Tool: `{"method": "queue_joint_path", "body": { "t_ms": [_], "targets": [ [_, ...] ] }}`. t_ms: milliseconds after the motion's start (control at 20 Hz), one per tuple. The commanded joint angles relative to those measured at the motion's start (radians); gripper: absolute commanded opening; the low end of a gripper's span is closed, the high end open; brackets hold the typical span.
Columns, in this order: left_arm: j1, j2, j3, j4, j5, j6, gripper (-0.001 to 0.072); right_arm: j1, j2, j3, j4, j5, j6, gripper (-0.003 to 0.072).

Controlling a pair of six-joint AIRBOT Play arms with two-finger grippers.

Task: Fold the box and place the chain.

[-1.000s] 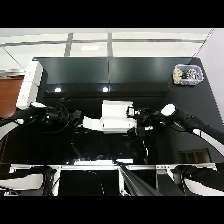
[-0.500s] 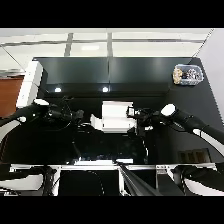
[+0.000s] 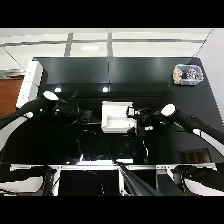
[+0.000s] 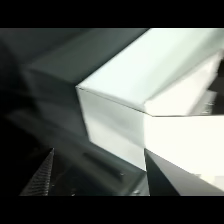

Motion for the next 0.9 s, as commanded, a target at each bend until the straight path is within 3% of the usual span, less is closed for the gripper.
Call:
{"method": "queue_joint_path", "body": {
  "t_ms": [0, 250, 850],
  "targets": [
    [-0.081, 0.000, 0.074, 0.134, 0.039, -0.142, 0.0645, 0.000, 0.000, 0.000, 0.003, -0.003, 0.003, 0.0238],
    [-0.105, 0.000, 0.117, 0.136, 0.038, -0.179, 0.0645, 0.000, 0.000, 0.000, 0.003, -0.003, 0.003, 0.0238],
    [-0.014, 0.000, 0.120, 0.138, -0.084, -0.178, 0.0645, 0.000, 0.000, 0.000, 0.003, -0.003, 0.003, 0.0238]
  ]
}}
